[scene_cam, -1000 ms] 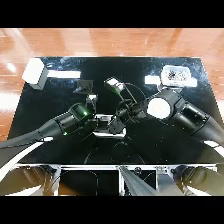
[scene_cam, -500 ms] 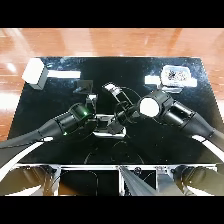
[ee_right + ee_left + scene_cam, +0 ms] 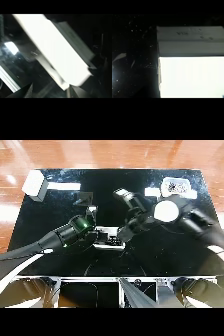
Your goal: Fold the box and place the chain.
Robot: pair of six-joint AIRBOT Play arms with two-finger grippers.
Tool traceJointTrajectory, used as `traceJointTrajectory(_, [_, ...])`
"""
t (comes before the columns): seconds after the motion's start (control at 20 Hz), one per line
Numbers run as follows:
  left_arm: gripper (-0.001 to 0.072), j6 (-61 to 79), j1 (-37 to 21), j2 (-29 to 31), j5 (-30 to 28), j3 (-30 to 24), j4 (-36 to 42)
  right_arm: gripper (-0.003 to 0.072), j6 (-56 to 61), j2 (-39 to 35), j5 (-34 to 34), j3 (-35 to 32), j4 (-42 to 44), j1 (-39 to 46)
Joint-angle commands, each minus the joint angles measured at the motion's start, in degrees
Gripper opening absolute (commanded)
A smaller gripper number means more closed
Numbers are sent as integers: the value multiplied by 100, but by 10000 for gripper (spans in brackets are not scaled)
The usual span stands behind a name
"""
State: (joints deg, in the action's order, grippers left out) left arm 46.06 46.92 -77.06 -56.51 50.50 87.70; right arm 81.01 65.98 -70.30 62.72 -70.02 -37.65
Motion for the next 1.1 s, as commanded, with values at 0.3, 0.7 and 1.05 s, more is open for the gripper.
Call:
traceJointTrajectory(0.3, [20, -7, 0, 2, 146, 9, 264, 552, -46, -879, -544, -1132, -852, 2791])
traceJointTrajectory(0.7, [512, -2, 2, 39, 201, 72, 656, 552, -138, -879, -402, -1786, -503, 3014])
traceJointTrajectory(1.05, [506, 396, 0, 520, -234, 420, 743, 553, -138, -879, -310, -1786, -501, 3014])
